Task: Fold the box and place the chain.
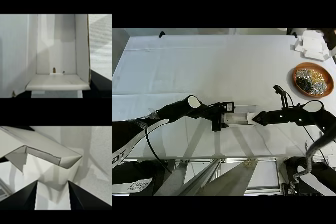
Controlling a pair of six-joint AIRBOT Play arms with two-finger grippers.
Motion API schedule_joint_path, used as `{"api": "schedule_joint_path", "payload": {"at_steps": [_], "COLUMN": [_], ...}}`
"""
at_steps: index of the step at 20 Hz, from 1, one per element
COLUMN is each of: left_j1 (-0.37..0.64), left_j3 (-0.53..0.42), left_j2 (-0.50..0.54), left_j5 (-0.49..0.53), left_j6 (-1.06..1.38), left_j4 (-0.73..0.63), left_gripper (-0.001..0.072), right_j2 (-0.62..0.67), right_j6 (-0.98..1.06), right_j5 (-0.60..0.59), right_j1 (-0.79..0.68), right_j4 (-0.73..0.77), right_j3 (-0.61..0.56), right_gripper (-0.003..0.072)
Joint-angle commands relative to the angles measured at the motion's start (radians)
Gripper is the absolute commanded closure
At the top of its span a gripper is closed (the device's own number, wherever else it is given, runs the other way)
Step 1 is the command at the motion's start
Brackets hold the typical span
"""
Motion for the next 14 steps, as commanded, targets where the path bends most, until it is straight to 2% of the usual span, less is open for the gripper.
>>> {"api": "schedule_joint_path", "payload": {"at_steps": [1, 6, 14], "left_j1": [0.0, 0.0, 0.0], "left_j3": [0.0, 0.0, 0.0], "left_j2": [0.0, 0.0, 0.0], "left_j5": [0.0, 0.0, 0.0], "left_j6": [0.0, 0.0, 0.0], "left_j4": [0.0, 0.0, 0.0], "left_gripper": [0.0276, 0.0276, 0.0276], "right_j2": [0.001, -0.002, -0.064], "right_j6": [0.079, 0.334, 0.755], "right_j5": [-0.084, -0.156, -0.13], "right_j1": [0.082, 0.217, 0.382], "right_j4": [-0.06, -0.261, -0.561], "right_j3": [0.008, 0.083, 0.178], "right_gripper": [0.0239, 0.024, 0.0242]}}
